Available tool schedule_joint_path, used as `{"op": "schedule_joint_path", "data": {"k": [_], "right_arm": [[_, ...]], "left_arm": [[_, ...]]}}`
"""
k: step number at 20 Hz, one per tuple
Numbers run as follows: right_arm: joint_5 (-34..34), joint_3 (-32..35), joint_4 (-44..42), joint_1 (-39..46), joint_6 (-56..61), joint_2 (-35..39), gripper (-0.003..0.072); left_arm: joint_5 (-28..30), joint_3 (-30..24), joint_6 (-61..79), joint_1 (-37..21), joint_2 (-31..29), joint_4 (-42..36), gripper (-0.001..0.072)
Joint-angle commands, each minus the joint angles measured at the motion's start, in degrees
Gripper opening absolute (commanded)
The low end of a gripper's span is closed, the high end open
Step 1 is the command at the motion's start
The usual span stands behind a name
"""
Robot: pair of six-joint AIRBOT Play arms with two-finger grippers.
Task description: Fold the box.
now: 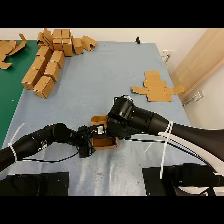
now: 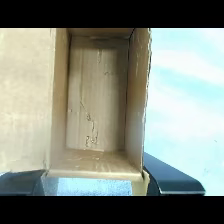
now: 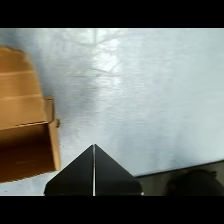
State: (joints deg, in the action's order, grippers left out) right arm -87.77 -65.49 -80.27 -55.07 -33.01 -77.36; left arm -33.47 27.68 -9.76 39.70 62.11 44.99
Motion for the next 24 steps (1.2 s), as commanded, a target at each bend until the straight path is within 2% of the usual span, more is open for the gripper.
{"op": "schedule_joint_path", "data": {"k": [1,5,7,8,9,11,13,15,16,19,21,24], "right_arm": [[-5.6,0.0,4.3,0.0,0.0,0.0,0.0002],[-11.3,0.0,12.6,0.3,-1.5,0.0,0.0],[-10.0,0.1,14.1,4.1,-5.1,0.3,-0.0002],[-7.2,0.1,11.5,8.3,-7.6,0.6,-0.0002],[-3.0,0.3,7.0,13.0,-10.0,0.9,-0.0003],[11.2,2.5,-7.6,24.4,-17.2,2.3,-0.0003],[25.1,6.3,-26.9,34.6,-30.5,2.7,-0.0003],[33.0,10.8,-48.8,41.9,-48.3,1.8,-0.0003],[33.2,12.2,-58.2,44.1,-58.5,0.4,-0.0002],[21.9,12.6,-82.4,45.6,-88.8,-8.0,-0.0003],[17.4,12.6,-90.1,44.6,-96.9,-13.2,-0.0003],[8.7,12.6,-91.6,43.6,-103.5,-17.6,-0.0003]], "left_arm": [[0.0,0.0,0.0,0.0,0.0,0.0,0.053],[0.0,0.0,0.0,0.0,0.0,0.0,0.0531],[0.0,0.0,0.0,0.0,0.0,0.0,0.0531],[0.0,0.0,0.0,0.0,0.0,0.0,0.0531],[0.0,0.0,0.0,0.0,0.0,0.0,0.0531],[0.0,0.0,0.0,0.0,0.0,0.0,0.0531],[0.0,0.0,0.0,0.0,0.0,0.0,0.0531],[0.0,0.0,0.0,0.0,0.0,0.0,0.0531],[0.0,0.0,0.0,0.0,0.0,0.0,0.0531],[0.0,0.0,0.0,0.0,0.0,0.0,0.0531],[0.0,0.0,0.0,0.0,0.0,0.0,0.0531],[0.0,0.0,0.0,0.0,0.0,0.0,0.0531]]}}
